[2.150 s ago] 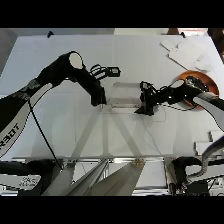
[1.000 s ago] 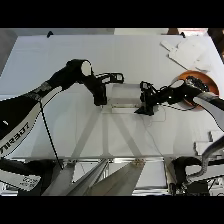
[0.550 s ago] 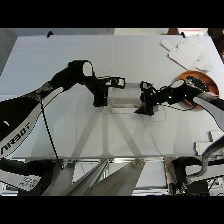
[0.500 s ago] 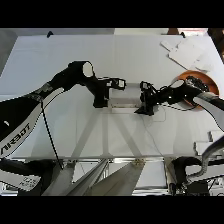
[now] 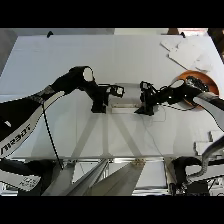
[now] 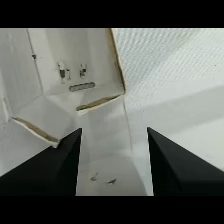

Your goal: Fold the box and place the chain.

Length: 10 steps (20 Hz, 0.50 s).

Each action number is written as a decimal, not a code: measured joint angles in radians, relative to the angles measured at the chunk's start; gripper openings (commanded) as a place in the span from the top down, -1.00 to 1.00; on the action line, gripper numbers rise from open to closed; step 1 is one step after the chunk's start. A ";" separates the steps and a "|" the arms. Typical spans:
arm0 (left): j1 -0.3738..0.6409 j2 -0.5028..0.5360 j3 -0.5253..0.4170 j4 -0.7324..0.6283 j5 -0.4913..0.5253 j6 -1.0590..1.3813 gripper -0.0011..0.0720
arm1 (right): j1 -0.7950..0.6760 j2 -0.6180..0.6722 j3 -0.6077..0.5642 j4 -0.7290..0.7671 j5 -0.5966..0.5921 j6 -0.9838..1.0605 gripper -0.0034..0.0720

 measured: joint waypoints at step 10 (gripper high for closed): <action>0.000 0.000 -0.006 0.059 0.043 -0.060 -0.27 | 0.000 0.000 0.000 0.000 0.000 0.000 -0.42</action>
